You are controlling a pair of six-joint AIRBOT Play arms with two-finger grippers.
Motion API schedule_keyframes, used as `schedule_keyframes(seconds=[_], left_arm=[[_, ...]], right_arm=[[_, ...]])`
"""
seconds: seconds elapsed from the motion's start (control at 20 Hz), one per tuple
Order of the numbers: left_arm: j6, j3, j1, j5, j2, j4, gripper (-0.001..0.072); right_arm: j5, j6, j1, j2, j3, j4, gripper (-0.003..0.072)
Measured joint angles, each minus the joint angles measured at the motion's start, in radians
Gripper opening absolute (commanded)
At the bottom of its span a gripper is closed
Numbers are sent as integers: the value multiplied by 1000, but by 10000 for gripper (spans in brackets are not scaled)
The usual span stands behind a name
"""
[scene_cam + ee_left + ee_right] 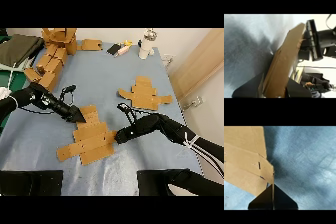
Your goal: Fold the box.
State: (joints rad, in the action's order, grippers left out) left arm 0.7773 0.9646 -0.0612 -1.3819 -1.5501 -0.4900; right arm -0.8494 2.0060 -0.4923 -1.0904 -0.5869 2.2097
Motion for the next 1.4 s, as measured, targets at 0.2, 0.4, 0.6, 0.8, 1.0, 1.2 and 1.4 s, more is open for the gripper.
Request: schedule_keyframes(seconds=[0.2,0.4,0.6,0.8,1.0,1.2,1.4], left_arm=[[-24,-10,6,-21,-10,16,141],[-59,-29,15,-14,-13,24,13],[-111,-35,18,1,-14,23,12],[-211,-33,23,9,-13,32,11],[-291,11,65,22,-7,40,11],[-340,61,162,94,2,37,10],[-395,63,287,197,47,-21,8]], right_arm=[[0,-1,0,0,0,-3,1],[0,-1,0,0,0,-4,2],[-1,-1,0,0,0,-6,127],[-3,-35,9,0,-10,-61,484],[-54,-173,82,0,-93,-238,484],[-169,-291,179,0,-233,-327,38],[-237,-365,204,0,-292,-341,4]])
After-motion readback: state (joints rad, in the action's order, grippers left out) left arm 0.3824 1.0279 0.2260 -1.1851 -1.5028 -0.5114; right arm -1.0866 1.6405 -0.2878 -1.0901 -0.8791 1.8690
